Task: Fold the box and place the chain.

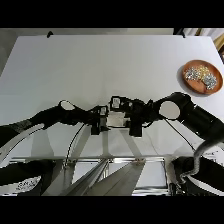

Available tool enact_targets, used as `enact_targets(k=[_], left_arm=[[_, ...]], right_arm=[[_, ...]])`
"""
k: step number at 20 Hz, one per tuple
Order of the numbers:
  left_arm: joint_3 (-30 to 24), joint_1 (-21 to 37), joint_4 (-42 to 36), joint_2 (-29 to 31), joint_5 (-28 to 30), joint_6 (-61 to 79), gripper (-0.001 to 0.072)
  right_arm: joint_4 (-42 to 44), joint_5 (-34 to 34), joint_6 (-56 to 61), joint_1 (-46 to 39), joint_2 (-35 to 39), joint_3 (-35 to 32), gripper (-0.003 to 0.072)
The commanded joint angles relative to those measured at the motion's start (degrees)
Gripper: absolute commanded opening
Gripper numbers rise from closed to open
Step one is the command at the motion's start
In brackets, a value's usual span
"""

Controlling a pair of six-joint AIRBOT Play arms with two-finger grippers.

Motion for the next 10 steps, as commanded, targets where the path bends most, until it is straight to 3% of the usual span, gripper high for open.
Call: enact_targets(k=[1,10], left_arm=[[0.0,0.0,0.0,0.0,0.0,0.0,0.0140],[0.0,0.0,0.0,0.0,0.0,0.0,0.0140]], right_arm=[[-0.7,-1.8,-0.7,0.3,0.1,-0.6,0.0319],[-1.0,-4.8,-3.7,0.3,-1.6,-1.9,0.0319]])
